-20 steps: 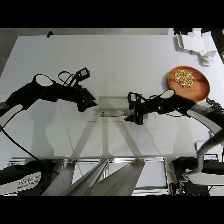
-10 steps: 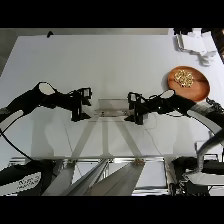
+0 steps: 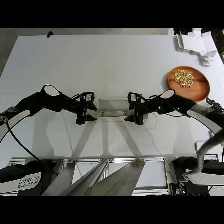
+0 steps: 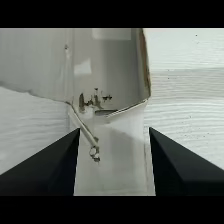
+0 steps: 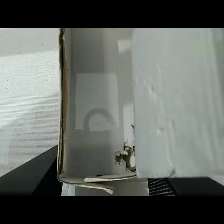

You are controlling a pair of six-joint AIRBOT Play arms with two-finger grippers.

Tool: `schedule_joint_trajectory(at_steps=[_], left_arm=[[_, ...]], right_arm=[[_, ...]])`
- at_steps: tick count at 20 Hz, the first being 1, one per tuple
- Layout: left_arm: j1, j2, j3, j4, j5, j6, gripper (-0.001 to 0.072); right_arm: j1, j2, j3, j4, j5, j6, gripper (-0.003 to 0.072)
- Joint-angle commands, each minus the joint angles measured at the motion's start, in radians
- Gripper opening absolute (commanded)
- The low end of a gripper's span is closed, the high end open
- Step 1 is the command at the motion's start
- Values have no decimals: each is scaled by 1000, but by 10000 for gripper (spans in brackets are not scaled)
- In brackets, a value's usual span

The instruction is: Fold the box and place the chain.

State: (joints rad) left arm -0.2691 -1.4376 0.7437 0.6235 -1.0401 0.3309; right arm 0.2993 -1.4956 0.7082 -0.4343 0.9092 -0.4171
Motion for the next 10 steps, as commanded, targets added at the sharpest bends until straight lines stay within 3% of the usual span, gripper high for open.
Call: schedule_joint_trajectory(at_steps=[1, 4, 6, 10], left_arm=[[-3, -6, -1, -14, -22, 46, 454], [-3, -6, -1, -14, -13, 74, 367], [-3, -6, -1, -14, 15, 74, 252], [-3, -6, -1, -15, 53, 74, 192]], right_arm=[[1, 0, 0, 1, -1, 1, 434], [1, 0, 0, 1, -1, 1, 434], [1, 0, 0, 1, -1, 1, 434], [1, 0, 0, 1, -1, 1, 434]])
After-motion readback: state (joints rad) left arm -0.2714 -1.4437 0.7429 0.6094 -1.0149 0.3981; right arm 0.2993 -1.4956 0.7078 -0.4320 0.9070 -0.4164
